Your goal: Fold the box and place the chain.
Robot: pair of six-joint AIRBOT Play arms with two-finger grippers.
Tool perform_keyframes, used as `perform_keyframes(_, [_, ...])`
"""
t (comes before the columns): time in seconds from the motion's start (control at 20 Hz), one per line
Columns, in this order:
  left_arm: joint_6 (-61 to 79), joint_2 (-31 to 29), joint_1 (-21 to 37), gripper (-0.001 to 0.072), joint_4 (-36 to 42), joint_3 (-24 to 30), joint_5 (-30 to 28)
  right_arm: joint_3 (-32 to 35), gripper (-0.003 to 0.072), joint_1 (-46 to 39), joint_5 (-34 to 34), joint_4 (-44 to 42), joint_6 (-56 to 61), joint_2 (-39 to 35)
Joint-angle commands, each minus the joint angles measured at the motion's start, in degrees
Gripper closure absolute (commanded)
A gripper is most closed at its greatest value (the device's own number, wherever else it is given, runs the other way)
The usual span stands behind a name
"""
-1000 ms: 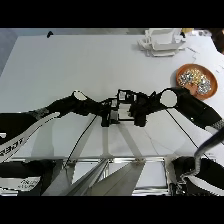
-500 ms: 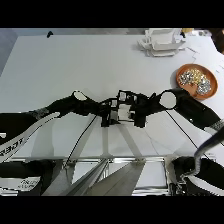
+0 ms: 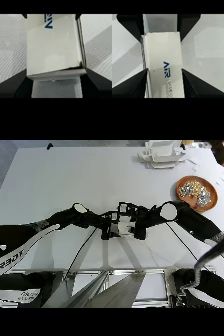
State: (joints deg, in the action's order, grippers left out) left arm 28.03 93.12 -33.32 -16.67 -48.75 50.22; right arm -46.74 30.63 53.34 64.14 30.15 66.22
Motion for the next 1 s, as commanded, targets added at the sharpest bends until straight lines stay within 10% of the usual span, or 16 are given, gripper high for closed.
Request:
perform_keyframes(0.0, [-0.2, 0.0, 0.0, 0.0625, 0.2, 0.0, -0.5, 0.0, 0.0212, 0.1, 2.1, -1.0, 0.0, -0.3])
perform_keyframes(0.45, [-0.2, 0.0, 0.0, 0.0625, 0.2, 0.0, -0.5, 0.0, 0.0225, 0.0, 5.8, -1.1, 0.0, -2.4])
perform_keyframes(0.75, [-0.2, 0.0, 0.0, 0.0625, 0.2, 0.0, -0.5, 0.2, 0.0596, 0.0, -3.2, -1.3, 5.1, -6.3])
perform_keyframes(0.95, [-0.2, 0.0, 0.0, 0.0625, 0.2, 0.0, -0.5, 0.7, 0.0667, 0.0, -3.9, -1.6, 8.7, -2.6])
